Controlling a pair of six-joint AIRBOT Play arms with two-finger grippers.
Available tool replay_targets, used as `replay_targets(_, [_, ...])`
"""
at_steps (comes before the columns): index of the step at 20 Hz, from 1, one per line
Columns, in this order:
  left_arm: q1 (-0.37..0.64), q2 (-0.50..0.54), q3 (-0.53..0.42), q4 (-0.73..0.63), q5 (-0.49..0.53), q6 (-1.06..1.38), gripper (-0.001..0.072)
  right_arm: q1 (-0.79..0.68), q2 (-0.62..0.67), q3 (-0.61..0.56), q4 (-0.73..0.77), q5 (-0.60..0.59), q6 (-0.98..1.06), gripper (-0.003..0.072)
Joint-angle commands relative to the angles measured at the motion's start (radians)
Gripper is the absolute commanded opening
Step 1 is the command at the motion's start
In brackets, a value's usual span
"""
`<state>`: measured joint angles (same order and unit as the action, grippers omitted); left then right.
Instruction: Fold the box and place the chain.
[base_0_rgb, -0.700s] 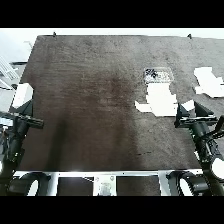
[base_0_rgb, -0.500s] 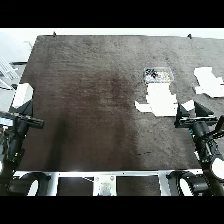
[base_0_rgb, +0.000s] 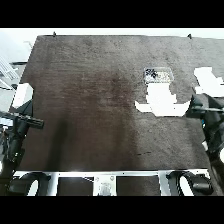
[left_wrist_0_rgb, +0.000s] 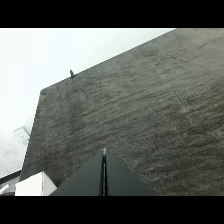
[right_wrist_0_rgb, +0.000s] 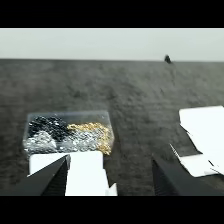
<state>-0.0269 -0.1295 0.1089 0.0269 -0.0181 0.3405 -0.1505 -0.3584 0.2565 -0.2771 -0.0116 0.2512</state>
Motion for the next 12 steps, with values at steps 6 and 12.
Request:
replay_targets(6, [0.0, 0.001, 0.0, 0.0, 0.0, 0.0, 0.0021, -0.538, -0.758, 0.581, -0.32, 0.812, 0.376, 0.0593])
replay_targets(12, [0.0, 0.001, 0.0, 0.0, 0.001, 0.0, 0.0021, -0.611, -0.961, 0.946, -0.669, 1.051, 0.616, 0.0593])
